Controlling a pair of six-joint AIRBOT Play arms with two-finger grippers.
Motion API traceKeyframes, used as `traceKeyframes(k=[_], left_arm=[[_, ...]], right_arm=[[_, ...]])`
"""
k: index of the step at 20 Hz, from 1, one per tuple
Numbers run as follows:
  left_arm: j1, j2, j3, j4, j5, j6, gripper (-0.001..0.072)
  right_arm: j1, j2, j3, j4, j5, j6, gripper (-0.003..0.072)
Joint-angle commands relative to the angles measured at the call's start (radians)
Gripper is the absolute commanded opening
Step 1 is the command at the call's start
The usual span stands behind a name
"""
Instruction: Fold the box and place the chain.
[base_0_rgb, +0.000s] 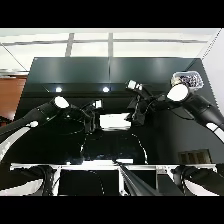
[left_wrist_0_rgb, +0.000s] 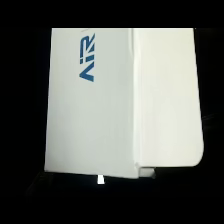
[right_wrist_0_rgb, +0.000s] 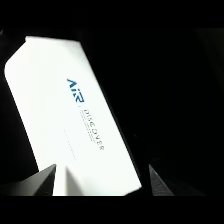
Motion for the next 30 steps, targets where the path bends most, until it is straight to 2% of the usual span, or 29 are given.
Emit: traceKeyframes(k=[1,2,3,5,6,8,14,15,16,23,25,30], left_arm=[[0.001,-0.001,0.0,0.0,0.001,0.002,0.0388],[0.001,-0.001,0.0,0.0,0.001,0.002,0.0388],[0.001,-0.001,0.0,0.0,0.001,0.002,0.0388],[0.001,-0.001,0.0,0.0,0.002,0.002,0.0388],[0.001,-0.001,0.0,0.0,0.002,0.002,0.0388],[0.001,-0.001,0.0,0.0,0.001,0.002,0.0388],[0.001,-0.001,0.0,0.0,0.001,0.002,0.0388],[0.001,-0.001,0.0,0.0,0.001,0.002,0.0388],[0.001,-0.001,0.0,0.0,0.001,0.002,0.0388],[0.001,-0.001,0.0,0.0,0.002,0.002,0.0388],[0.001,-0.001,0.0,0.0,0.002,0.002,0.0388],[0.001,-0.001,0.0,0.0,0.002,0.002,0.0388]], right_arm=[[0.039,-0.057,0.0,-0.006,-0.034,-0.098,0.0585],[0.042,-0.063,0.0,-0.007,-0.037,-0.111,0.0496],[0.042,-0.063,0.0,-0.003,-0.037,-0.111,0.0451],[0.042,-0.063,0.0,-0.003,-0.037,-0.11,0.0401],[0.042,-0.063,0.0,-0.002,-0.036,-0.11,0.0401],[0.042,-0.063,0.0,0.0,-0.026,-0.108,0.0216],[0.042,-0.063,0.0,0.0,0.005,-0.098,0.0219],[0.042,-0.063,0.0,-0.001,0.012,-0.098,0.0271],[0.042,-0.063,0.0,-0.003,0.016,-0.088,0.0277],[0.042,-0.063,0.0,-0.003,0.017,-0.075,0.0279],[0.042,-0.062,0.0,-0.003,0.017,-0.072,0.0367],[0.042,-0.062,0.0,-0.003,0.023,-0.061,0.0366]])
